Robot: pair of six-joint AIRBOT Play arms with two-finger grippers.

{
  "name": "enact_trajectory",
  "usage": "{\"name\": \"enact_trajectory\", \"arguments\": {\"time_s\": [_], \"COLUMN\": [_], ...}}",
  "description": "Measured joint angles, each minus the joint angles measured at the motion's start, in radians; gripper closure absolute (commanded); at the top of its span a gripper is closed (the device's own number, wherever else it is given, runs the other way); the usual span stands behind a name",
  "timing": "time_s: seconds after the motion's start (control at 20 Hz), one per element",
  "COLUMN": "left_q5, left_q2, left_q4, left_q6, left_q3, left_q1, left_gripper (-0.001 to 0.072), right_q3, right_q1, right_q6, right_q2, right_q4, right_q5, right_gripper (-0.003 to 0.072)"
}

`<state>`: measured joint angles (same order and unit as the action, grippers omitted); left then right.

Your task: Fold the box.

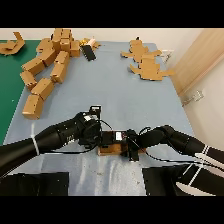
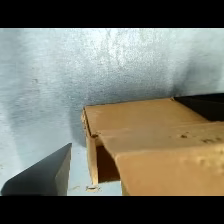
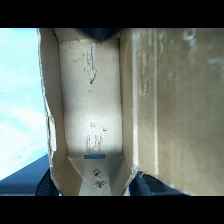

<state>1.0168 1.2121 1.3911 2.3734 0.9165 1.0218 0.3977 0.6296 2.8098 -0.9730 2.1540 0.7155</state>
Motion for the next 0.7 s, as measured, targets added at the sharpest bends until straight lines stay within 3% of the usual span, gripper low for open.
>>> {"name": "enact_trajectory", "arguments": {"time_s": [0.45, 0.5, 0.7], "left_q5": [0.128, 0.151, 0.270], "left_q2": [-0.100, -0.111, -0.144], "left_q4": [0.018, 0.019, 0.039], "left_q6": [-0.065, -0.071, -0.141], "left_q3": [0.000, 0.000, 0.000], "left_q1": [-0.041, -0.042, -0.044], "left_gripper": [0.0271, 0.0371, 0.0372], "right_q3": [0.000, 0.000, 0.000], "right_q1": [0.000, 0.000, 0.000], "right_q6": [0.000, 0.000, 0.000], "right_q2": [0.000, 0.000, 0.000], "right_q4": [0.000, 0.000, 0.000], "right_q5": [0.000, 0.000, 0.000], "right_gripper": [0.0222, 0.0222, 0.0222]}}
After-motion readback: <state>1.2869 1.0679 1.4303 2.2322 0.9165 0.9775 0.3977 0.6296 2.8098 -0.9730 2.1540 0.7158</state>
